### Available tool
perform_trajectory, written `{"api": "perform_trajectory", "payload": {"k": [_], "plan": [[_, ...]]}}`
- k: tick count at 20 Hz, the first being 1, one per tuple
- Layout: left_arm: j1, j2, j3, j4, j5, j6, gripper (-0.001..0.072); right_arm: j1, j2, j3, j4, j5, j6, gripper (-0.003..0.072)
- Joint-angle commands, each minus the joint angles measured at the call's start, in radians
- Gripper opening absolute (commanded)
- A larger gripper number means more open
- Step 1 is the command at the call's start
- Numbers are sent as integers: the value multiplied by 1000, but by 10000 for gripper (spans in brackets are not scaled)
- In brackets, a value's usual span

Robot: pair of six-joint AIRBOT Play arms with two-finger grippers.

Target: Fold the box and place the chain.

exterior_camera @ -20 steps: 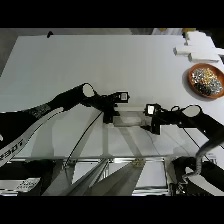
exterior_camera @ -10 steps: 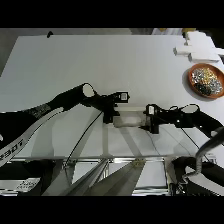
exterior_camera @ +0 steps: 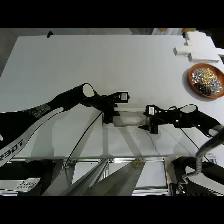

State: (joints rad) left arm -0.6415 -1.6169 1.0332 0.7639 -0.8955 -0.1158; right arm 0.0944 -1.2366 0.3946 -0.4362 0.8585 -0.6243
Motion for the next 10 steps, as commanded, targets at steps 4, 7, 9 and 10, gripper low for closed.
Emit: {"api": "perform_trajectory", "payload": {"k": [4, 7, 9, 10], "plan": [[0, 0, 0, 0, 1, 0, 11, 0, -24, 0, 0, -10, -13, 523], [0, 0, 0, 0, 1, 0, 11, 0, -24, 0, 0, -10, -13, 470], [0, 0, 0, 0, 1, 0, 11, 0, -24, 0, 0, -11, -13, 429], [0, 0, 0, 0, 1, 0, 11, 0, -24, 0, 0, -13, -13, 394]]}}
